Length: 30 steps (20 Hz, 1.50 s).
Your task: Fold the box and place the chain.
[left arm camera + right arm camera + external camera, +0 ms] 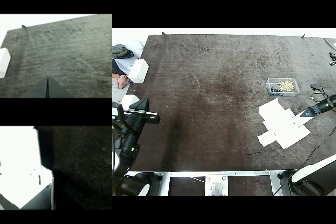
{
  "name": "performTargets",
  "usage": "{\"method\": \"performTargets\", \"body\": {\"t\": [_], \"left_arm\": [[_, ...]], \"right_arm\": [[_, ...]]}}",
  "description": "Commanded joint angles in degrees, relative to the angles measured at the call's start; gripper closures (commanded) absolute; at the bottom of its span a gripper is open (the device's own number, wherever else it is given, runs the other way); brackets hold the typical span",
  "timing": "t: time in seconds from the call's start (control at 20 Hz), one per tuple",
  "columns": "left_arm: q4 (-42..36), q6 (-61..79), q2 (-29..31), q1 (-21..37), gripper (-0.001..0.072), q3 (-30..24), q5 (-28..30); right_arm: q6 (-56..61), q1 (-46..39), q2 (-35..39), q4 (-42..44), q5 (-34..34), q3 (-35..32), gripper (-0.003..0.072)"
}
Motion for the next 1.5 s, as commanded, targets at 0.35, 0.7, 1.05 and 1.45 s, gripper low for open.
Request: {"method": "performTargets", "body": {"t": [0.35, 0.7, 1.05, 1.45], "left_arm": [[0.0, 0.0, 0.0, 0.0, 0.0697, 0.0, 0.0], [0.0, 0.0, 0.0, 0.0, 0.0696, 0.0, 0.0], [0.0, 0.0, 0.0, 0.0, 0.0697, 0.0, 0.0], [0.0, 0.1, 0.0, 0.0, 0.0696, 0.0, -2.8]], "right_arm": [[0.0, 0.3, 10.6, 10.6, -0.3, -17.5, 0.0698], [-2.5, 9.0, 23.6, 23.8, -5.0, -36.2, 0.0701], [-2.5, 26.1, 34.1, 41.6, -29.0, -51.8, 0.0702], [-2.3, 37.7, 35.9, 54.9, -53.1, -54.9, 0.0702]]}}
